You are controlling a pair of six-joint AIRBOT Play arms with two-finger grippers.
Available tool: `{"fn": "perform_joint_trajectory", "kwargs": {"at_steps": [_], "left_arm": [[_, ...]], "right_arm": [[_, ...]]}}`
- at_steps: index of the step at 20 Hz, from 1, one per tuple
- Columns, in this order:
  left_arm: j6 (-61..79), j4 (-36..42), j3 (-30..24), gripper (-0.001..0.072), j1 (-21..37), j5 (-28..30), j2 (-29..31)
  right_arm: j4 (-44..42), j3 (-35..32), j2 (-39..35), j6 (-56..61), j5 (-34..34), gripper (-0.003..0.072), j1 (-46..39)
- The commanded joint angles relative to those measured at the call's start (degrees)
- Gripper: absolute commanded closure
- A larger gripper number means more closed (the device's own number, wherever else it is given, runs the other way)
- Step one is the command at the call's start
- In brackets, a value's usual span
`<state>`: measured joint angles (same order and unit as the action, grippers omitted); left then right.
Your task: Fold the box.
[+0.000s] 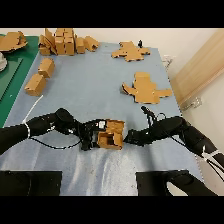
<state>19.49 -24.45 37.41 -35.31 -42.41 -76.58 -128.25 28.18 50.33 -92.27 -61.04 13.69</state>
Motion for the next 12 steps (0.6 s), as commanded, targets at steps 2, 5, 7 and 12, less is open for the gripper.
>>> {"fn": "perform_joint_trajectory", "kwargs": {"at_steps": [2, 5, 7, 12], "left_arm": [[0.0, 0.0, 0.0, 0.0306, 0.0, 0.0, 0.0], [0.0, 0.0, 0.0, 0.0306, 0.0, 0.0, 0.0], [0.0, 0.0, 0.0, 0.0306, 0.0, 0.0, 0.0], [0.0, 0.0, 0.0, 0.0306, 0.0, 0.0, 0.0]], "right_arm": [[-3.6, 0.1, 0.0, -2.3, -0.1, 0.039, 0.0], [-3.8, 0.1, 0.0, -2.3, -1.1, 0.039, 0.0], [-3.8, 0.1, 0.0, -2.4, -1.5, 0.039, 0.0], [-3.6, 0.1, 0.0, -2.9, -1.2, 0.0389, 0.0]]}}
